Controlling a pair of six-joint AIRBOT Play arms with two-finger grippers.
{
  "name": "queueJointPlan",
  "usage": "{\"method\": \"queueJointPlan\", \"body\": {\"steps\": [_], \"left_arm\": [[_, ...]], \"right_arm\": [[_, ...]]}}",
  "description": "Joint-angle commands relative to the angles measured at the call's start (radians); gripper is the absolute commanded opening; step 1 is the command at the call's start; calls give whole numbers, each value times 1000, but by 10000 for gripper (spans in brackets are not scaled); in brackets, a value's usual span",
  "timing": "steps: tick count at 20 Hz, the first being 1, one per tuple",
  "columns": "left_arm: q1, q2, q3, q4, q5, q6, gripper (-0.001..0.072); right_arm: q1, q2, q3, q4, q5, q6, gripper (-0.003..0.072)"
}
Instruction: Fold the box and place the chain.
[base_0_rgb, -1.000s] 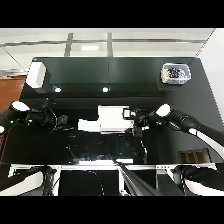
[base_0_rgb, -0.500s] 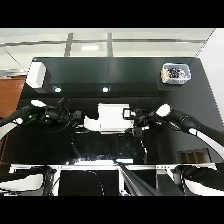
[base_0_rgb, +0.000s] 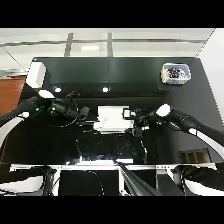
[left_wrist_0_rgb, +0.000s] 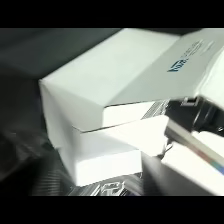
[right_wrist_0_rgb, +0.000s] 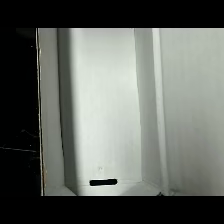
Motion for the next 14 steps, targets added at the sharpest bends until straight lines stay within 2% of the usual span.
{"method": "queueJointPlan", "body": {"steps": [1,8,11,14], "left_arm": [[-86,0,63,122,23,-137,452],[-220,1,202,393,63,-438,411],[-275,0,221,465,78,-526,400],[-317,0,221,475,115,-581,400]], "right_arm": [[0,0,0,0,0,1,307],[0,0,0,0,0,0,307],[0,0,0,0,0,0,308],[0,0,0,0,0,0,307]]}}
